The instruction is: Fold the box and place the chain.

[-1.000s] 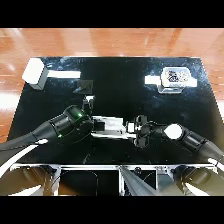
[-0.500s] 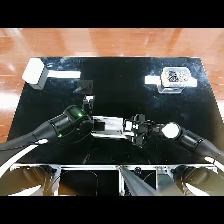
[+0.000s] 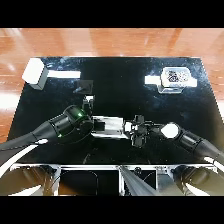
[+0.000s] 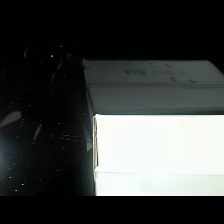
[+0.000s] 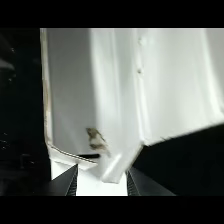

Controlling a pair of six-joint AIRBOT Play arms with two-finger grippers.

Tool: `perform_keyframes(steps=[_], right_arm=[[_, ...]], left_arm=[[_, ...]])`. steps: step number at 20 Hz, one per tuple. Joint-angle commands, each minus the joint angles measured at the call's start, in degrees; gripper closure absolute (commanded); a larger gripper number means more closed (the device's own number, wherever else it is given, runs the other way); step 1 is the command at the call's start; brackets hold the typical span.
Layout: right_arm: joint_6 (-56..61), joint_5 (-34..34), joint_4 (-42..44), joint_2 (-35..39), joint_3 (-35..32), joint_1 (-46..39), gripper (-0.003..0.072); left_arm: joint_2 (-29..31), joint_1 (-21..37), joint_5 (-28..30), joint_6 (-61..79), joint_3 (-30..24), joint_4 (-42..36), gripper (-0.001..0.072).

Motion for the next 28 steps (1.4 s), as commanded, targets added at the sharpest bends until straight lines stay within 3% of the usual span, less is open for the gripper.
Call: perform_keyframes(steps=[1, 2, 3, 19, 26, 27, 28], right_arm=[[-0.13, -0.57, 0.59, -0.24, 0.04, 2.1, 0.0339], [-0.07, -1.64, 0.72, -0.28, 0.04, 2.86, 0.0507], [-0.07, -2.97, 1.64, -0.28, 0.04, 3.39, 0.055], [-0.7, -5.18, 10.95, -2.91, 0.46, 3.98, 0.0547], [-0.7, -5.6, 11.02, -4.46, 0.46, 5.64, 0.0546], [-0.7, -5.64, 11.02, -4.46, 0.46, 5.77, 0.053], [-0.68, -5.62, 11.04, -4.44, 0.46, 5.75, 0.0394]], left_arm=[[-0.04, -0.04, 0.09, 0.0, -0.02, -0.04, 0.0688], [-0.04, -0.04, 0.09, 0.0, -0.02, -0.04, 0.0688], [-0.04, -0.04, 0.11, 0.0, -0.02, -0.07, 0.0688], [-0.04, -0.04, 0.09, 0.0, -0.02, -0.46, 0.0689], [-0.04, -0.04, 0.09, 0.0, -0.02, -0.48, 0.0689], [-0.04, -0.04, 0.09, 0.0, -0.02, -0.48, 0.0689], [-0.04, -0.04, 0.09, 0.0, -0.02, -0.48, 0.0689]])
